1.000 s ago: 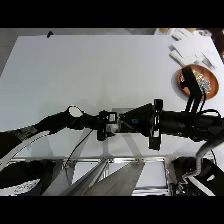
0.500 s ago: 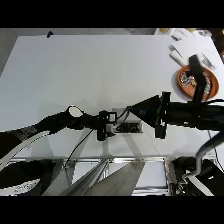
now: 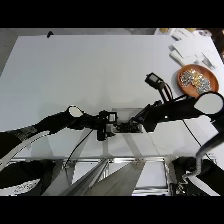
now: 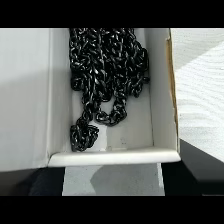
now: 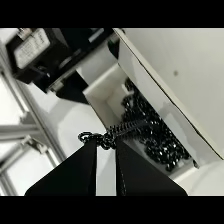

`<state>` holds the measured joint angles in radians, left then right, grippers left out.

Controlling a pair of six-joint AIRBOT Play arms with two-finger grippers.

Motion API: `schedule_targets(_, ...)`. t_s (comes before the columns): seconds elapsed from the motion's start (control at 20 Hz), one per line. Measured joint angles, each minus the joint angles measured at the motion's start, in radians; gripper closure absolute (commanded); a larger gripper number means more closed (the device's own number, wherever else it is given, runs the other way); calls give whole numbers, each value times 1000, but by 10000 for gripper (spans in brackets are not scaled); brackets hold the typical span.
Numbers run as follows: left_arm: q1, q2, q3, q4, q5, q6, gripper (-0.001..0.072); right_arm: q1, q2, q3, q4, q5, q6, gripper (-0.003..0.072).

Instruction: Fold the box and place the chain.

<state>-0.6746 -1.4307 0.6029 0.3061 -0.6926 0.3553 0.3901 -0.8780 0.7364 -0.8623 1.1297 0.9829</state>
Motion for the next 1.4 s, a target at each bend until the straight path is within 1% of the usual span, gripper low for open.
schedule_targets(0.1, 0, 0, 0, 0, 0, 0, 574, 28, -45, 0, -40, 3, 5, 658)
schedule_targets(0.2, 0, 0, 0, 0, 0, 0, 574, 54, -88, 0, -74, 4, 10, 496)
schedule_targets(0.4, 0, 0, 0, 0, 0, 0, 574, 78, -135, 0, -119, 5, 13, 485)
schedule_targets(0.55, 0, 0, 0, 0, 0, 0, 574, 84, -146, 11, -138, 9, 15, 485)
schedule_targets(0.65, 0, 0, 0, 0, 0, 0, 574, 78, -150, 49, -145, 31, 15, 488)
schedule_targets(0.7, 0, 0, 0, 0, 0, 0, 574, 69, -151, 81, -148, 49, 15, 501)
schedule_targets(0.8, 0, 0, 0, 0, 0, 0, 574, 47, -153, 156, -150, 73, 15, 575)
schedule_targets(0.85, 0, 0, 0, 0, 0, 0, 574, 36, -154, 193, -150, 77, 14, 668)
schedule_targets(1.05, 0, 0, 0, 0, 0, 0, 574, 6, -188, 293, -155, 29, -7, 666)
schedule_targets(1.2, 0, 0, 0, 0, 0, 0, 574, -1, -269, 320, -161, -18, -31, 666)
schedule_targets(1.4, 0, 0, 0, 0, 0, 0, 574, 5, -379, 332, -176, -26, -92, 666)
